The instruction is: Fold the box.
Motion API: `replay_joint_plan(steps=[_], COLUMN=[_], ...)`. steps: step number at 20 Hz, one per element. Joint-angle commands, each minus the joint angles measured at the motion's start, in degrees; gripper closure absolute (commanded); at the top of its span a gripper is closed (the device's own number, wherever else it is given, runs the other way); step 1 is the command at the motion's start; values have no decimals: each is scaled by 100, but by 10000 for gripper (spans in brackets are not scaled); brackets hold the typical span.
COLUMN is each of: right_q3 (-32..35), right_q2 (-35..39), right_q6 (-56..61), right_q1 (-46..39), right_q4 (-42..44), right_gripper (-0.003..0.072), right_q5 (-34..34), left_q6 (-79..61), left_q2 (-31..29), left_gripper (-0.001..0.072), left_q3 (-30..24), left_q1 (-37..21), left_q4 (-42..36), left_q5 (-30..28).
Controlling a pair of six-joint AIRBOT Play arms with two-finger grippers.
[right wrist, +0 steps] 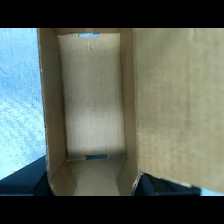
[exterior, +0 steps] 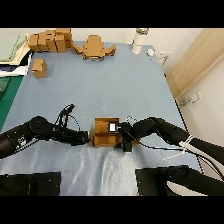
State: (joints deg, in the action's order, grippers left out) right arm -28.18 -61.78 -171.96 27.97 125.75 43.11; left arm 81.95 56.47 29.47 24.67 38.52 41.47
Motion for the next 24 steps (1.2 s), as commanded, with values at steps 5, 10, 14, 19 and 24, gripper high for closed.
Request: replay_joint_plan(steps=[5, 10, 14, 19, 24], right_q3=[-7, -7, -7, -7, -7], right_q2=[2, 0, 0, 2, 0], right_q6=[2, 2, 2, 2, 2], right_q1=[0, 0, 0, 0, 0], right_q4=[0, 2, 2, 2, 0], right_gripper=[165, 165, 166, 165, 165], right_q5=[0, 0, 0, -2, 0], left_q6=[221, 142, 144, 140, 1672], left_q2=[0, 107, 240, 319, 452], left_gripper=[367, 339, 340, 329, 319], left_q3=[227, 225, 225, 271, 852], left_q1=[-131, -15, 37, 144, 796], left_q4=[-15, -282, -417, -319, 1141], left_q5=[507, 415, -96, -254, -103])
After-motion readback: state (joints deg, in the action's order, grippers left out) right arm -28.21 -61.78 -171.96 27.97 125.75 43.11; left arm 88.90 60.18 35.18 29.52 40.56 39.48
